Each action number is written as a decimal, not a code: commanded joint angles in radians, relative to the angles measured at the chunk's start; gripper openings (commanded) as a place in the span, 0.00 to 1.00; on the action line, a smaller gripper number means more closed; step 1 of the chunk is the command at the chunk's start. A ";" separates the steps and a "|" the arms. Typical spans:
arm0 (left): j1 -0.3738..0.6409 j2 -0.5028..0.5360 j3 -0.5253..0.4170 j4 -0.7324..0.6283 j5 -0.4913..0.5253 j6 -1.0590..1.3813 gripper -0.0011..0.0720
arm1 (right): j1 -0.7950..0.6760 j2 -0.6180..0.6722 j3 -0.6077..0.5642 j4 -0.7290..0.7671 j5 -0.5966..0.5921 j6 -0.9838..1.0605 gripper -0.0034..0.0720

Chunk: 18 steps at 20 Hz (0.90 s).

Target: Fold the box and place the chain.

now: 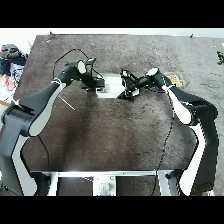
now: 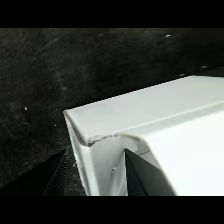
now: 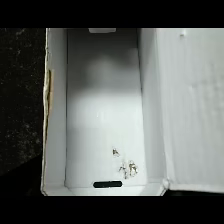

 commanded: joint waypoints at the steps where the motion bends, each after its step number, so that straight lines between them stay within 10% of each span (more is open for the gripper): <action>1: -0.042 -0.026 0.072 0.178 -0.050 -0.142 0.53 | 0.000 0.000 0.001 0.000 0.000 0.001 0.59; 17: -0.076 -0.135 0.208 0.338 -0.136 -0.282 0.48 | 0.001 0.000 0.001 0.000 0.000 0.001 0.59; 18: -0.080 -0.138 0.208 0.342 -0.139 -0.282 0.29 | 0.001 0.000 0.001 0.000 0.000 0.001 0.59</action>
